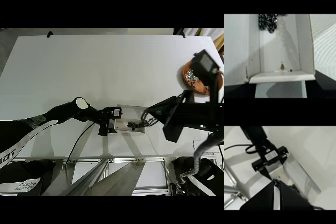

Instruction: Fold the box and place the chain.

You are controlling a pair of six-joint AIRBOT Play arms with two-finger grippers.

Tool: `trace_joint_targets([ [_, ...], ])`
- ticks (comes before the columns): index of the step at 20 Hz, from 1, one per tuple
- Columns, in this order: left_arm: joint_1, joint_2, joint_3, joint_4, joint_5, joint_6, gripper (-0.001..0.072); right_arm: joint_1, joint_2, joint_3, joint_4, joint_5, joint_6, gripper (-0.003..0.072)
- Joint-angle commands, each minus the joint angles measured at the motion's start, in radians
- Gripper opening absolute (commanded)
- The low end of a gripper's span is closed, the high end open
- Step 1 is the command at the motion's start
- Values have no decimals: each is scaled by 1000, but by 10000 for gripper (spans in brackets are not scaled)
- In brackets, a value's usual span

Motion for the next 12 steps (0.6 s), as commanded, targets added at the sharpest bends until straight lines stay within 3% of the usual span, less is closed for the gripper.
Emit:
trace_joint_targets([
  [1,0,1,1,0,0,0,397,66,-79,-8,-61,-19,0,17],
  [5,0,1,1,0,0,0,397,89,-116,-159,-103,-106,0,16],
  [12,0,1,1,0,0,0,397,90,-161,-454,8,-432,-4,16],
])
